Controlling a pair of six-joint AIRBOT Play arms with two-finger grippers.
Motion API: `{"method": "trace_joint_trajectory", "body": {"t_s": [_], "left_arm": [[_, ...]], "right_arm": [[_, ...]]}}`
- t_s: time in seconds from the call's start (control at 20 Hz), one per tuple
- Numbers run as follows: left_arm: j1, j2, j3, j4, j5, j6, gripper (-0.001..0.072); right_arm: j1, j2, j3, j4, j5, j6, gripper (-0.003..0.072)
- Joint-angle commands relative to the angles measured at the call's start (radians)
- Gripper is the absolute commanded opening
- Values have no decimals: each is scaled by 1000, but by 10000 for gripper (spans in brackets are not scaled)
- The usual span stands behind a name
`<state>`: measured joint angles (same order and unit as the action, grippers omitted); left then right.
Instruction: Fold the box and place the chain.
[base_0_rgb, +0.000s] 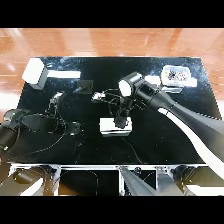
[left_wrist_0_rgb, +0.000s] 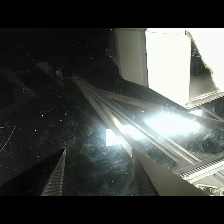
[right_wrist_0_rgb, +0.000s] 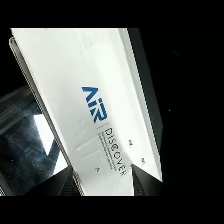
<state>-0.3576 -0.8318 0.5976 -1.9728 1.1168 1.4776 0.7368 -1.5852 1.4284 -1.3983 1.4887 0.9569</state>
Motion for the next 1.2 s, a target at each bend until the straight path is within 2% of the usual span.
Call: {"method": "trace_joint_trajectory", "body": {"t_s": [0.0, 0.05, 1.15], "left_arm": [[0, 0, 0, 0, 0, 0, 505], [0, 0, 0, 0, 0, 0, 505], [0, 0, 0, 0, 0, 0, 505]], "right_arm": [[0, -1, 0, -11, -2, 1, 408], [0, -1, 0, -11, -2, 1, 383], [5, -1, 0, -8, 11, 5, 383]]}}
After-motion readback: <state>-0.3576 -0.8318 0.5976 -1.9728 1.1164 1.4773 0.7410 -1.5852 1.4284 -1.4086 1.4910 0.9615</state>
